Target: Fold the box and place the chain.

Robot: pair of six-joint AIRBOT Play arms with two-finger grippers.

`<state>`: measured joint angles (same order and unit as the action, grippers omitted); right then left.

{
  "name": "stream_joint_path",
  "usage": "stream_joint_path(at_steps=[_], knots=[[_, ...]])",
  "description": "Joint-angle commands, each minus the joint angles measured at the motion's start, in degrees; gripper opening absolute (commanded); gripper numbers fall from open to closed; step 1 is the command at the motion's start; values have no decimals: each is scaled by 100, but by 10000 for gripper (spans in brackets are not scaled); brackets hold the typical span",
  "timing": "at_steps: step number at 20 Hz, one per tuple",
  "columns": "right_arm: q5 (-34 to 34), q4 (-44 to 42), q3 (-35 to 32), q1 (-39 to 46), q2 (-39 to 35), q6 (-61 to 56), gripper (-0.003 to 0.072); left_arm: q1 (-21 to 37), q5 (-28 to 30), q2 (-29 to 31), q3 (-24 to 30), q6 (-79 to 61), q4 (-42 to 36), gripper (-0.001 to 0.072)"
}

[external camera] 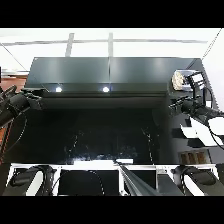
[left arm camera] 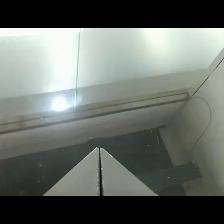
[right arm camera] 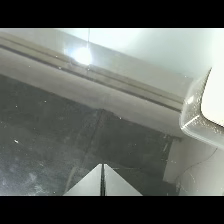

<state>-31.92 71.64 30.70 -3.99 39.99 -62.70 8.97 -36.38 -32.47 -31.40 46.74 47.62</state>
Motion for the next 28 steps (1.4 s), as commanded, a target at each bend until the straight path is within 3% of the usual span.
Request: stream_joint_path(at_steps=[1,12,16,20,25,26,27,28], knots=[[0,0,-4,-4,2,-2,15,7,2,2,0,0,2,29],[0,0,-2,-4,2,-2,15,7,4,2,0,-2,0,29],[52,-37,-2,-7,2,-2,15,7,769,-7,0,0,-20,28],[138,-170,-2,-7,2,-2,15,7,944,-9,0,-2,-20,28],[811,-1425,-13,-7,22,-2,15,-15,911,-293,2,2,-35,29],[1029,-1462,-20,-7,81,-2,15,-17,911,-481,2,9,-37,56],[1237,-1458,-31,-7,170,-2,16,-42,942,-713,2,11,-37,249],[1447,-1460,-44,-7,317,-4,37,-90,1047,-970,2,24,-59,549]])
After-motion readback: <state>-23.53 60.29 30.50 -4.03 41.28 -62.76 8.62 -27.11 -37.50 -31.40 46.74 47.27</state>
